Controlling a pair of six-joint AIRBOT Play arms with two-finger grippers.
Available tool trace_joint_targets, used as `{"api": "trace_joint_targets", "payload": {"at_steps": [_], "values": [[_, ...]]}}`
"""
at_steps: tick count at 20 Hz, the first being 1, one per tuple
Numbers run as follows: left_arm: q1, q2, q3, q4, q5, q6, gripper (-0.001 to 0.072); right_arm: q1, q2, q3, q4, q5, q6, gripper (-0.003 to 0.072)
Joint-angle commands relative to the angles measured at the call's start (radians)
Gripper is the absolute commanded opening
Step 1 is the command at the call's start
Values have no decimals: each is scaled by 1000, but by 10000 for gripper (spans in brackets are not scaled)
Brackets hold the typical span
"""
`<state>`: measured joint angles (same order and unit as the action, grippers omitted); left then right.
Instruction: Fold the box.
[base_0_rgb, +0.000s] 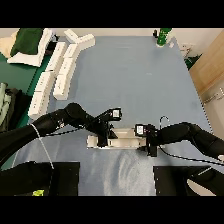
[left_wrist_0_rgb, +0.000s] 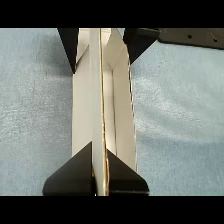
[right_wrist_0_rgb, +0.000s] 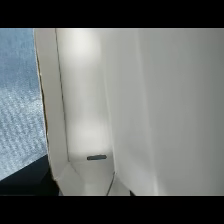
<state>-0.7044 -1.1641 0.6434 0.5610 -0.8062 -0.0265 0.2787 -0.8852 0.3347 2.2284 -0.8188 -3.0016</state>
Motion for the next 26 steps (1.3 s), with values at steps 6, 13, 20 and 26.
{"api": "trace_joint_targets", "payload": {"at_steps": [6, 13, 20, 26], "values": [[0, 0, 0, 0, 2, 0, 14, 2, 4, -10, -6, 0, 0, 494], [0, 0, 0, 0, 2, 0, 14, 1, 75, -10, -15, -3, 63, 699], [0, 0, 0, 0, 2, 0, 14, 3, 51, -45, -16, 57, 57, 698], [0, 0, 0, 0, 2, 0, 14, 3, 39, -45, -21, 105, 49, 698]]}}
